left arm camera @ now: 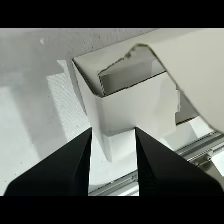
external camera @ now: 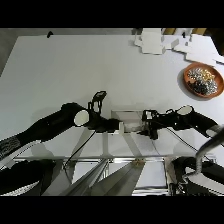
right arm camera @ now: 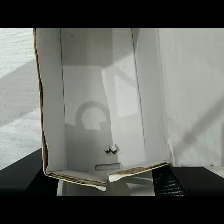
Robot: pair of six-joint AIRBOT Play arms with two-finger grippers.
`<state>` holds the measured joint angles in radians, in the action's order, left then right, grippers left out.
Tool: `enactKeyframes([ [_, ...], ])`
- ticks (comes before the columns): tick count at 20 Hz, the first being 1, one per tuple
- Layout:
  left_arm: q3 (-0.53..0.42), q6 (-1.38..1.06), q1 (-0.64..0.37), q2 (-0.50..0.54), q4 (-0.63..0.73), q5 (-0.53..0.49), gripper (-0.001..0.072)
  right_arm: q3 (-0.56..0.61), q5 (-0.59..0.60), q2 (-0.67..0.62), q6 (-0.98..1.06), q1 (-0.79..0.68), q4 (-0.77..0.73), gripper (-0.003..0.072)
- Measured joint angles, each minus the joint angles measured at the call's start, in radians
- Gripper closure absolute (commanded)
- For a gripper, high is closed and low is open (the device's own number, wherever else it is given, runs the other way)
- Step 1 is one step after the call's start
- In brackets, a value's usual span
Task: Fold the box and place the chain.
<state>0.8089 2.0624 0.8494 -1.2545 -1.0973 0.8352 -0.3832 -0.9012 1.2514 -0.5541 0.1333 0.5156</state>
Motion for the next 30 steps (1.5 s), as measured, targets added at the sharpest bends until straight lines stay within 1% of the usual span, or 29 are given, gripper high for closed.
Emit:
enactKeyframes([
  [7,0.004,0.088,0.006,-0.042,-0.029,-0.005,0.0419,0.000,0.002,0.000,-0.001,0.000,-0.001,0.0370],
  [12,0.038,0.147,0.008,-0.051,-0.075,-0.006,0.0419,0.000,0.002,0.000,-0.001,0.000,0.000,0.0370],
  [14,0.069,0.156,0.008,-0.063,-0.098,0.026,0.0419,0.000,0.002,0.000,-0.001,0.000,0.000,0.0370],
  [17,0.136,0.165,0.013,-0.102,-0.146,0.127,0.0419,0.000,0.002,0.000,-0.001,0.000,0.000,0.0370],
  [19,0.179,0.195,0.026,-0.129,-0.171,0.175,0.0420,0.000,0.001,0.000,-0.001,0.000,0.000,0.0370],
  [23,0.228,0.313,0.065,-0.167,-0.228,0.201,0.0423,-0.001,0.001,0.000,-0.001,0.000,0.000,0.0370],
  [24,0.235,0.337,0.072,-0.174,-0.244,0.205,0.0433,-0.001,0.001,0.000,-0.001,0.000,0.000,0.0370],
  [30,0.323,0.396,0.105,-0.251,-0.310,0.280,0.0442,-0.001,0.001,0.000,-0.001,0.000,0.000,0.0370],
])
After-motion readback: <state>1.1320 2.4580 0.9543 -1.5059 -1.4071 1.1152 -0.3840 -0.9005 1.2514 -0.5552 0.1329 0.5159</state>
